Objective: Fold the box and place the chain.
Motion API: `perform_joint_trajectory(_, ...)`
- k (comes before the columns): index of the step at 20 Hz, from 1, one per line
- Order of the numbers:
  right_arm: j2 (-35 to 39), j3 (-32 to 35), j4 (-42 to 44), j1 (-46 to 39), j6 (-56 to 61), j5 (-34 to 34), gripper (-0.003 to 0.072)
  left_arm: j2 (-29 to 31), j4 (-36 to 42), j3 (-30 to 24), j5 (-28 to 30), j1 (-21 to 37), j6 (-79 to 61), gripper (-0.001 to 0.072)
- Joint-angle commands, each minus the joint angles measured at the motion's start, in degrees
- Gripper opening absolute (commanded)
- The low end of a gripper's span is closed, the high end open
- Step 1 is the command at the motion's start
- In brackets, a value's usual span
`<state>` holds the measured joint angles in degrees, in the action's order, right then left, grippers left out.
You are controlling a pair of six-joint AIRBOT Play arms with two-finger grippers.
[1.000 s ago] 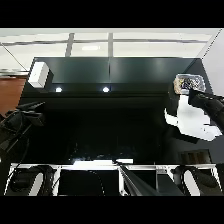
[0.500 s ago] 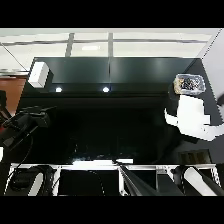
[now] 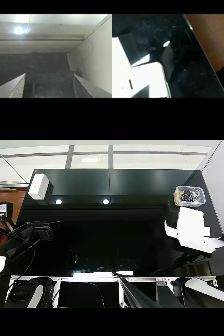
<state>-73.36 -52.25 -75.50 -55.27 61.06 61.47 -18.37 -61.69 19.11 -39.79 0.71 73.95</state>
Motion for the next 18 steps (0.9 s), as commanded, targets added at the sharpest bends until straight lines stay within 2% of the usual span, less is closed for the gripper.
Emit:
perform_joint_trajectory(1,-1.1,-0.3,2.2,-0.2,-6.2,-0.6,0.0116,-1.3,0.3,0.0,-0.2,0.0,0.0,0.0695)
perform_joint_trajectory(3,-1.1,-0.4,5.6,0.1,-11.0,0.7,0.0112,-2.1,0.9,0.0,-0.1,0.0,0.0,0.0695)
perform_joint_trajectory(4,-1.1,-0.4,8.5,0.2,-14.3,2.8,0.0001,-2.5,1.2,0.0,-0.1,0.0,0.0,0.0695)
perform_joint_trajectory(6,-1.1,-0.4,15.7,0.3,-20.2,7.5,0.0011,-3.0,1.2,0.0,-0.1,0.0,0.0,0.0695)
perform_joint_trajectory(8,-1.0,-0.2,21.9,0.5,-21.1,11.3,0.0011,-3.4,1.4,0.0,0.1,0.0,0.0,0.0695)
perform_joint_trajectory(10,-0.9,1.0,24.3,1.9,-21.0,14.3,0.001,-3.4,1.4,0.0,0.3,0.0,0.0,0.0695)
perform_joint_trajectory(13,2.6,6.2,27.8,6.4,-21.8,12.4,0.001,-3.4,2.7,0.0,0.3,0.0,0.0,0.0694)
perform_joint_trajectory(16,8.6,15.2,40.3,13.2,-25.6,7.2,0.001,-4.3,10.0,0.0,0.3,-0.3,-2.1,0.0694)
perform_joint_trajectory(18,13.6,22.8,50.4,19.4,-30.1,2.5,0.001,-7.1,14.3,0.4,0.2,-2.5,-7.8,0.0692)
